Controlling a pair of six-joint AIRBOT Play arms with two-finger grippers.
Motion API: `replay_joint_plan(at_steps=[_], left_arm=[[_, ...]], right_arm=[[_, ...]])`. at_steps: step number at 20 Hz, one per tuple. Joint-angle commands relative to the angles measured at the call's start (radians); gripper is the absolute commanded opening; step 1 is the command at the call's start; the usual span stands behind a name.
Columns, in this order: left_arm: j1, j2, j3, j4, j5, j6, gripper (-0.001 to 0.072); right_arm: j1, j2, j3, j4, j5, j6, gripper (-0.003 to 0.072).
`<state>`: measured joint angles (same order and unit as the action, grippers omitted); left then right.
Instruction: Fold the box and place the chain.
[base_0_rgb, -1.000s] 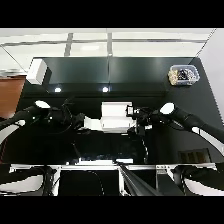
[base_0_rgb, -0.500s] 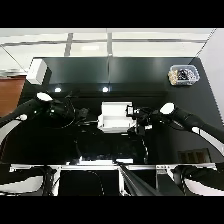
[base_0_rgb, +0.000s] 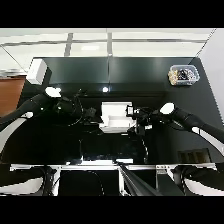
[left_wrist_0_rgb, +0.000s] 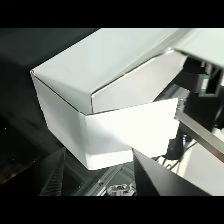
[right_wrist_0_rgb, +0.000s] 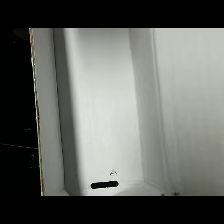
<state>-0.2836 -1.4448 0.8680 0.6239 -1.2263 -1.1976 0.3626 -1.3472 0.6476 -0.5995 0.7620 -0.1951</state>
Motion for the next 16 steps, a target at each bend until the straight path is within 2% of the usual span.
replay_joint_plan(at_steps=[1, 4, 7, 8, 9, 16], left_arm=[[-0.058, 0.000, 0.060, 0.138, 0.028, -0.169, 0.0480], [-0.121, 0.000, 0.098, 0.231, 0.079, -0.286, 0.0480], [-0.175, 0.000, 0.111, 0.243, 0.125, -0.330, 0.0468], [-0.188, 0.000, 0.112, 0.246, 0.131, -0.330, 0.0362], [-0.201, 0.000, 0.112, 0.259, 0.134, -0.336, 0.0347], [-0.265, 0.000, 0.113, 0.437, 0.158, -0.531, 0.0348]], right_arm=[[0.000, 0.000, 0.000, 0.000, 0.000, 0.000, 0.0171], [0.000, 0.000, 0.000, 0.000, 0.000, 0.000, 0.0171], [0.000, 0.000, 0.000, 0.000, 0.000, 0.000, 0.0171], [0.000, 0.000, 0.000, 0.000, 0.000, 0.000, 0.0171], [0.000, 0.000, 0.000, 0.000, 0.000, 0.000, 0.0171], [0.000, 0.000, 0.000, 0.000, 0.000, 0.000, 0.0171]])
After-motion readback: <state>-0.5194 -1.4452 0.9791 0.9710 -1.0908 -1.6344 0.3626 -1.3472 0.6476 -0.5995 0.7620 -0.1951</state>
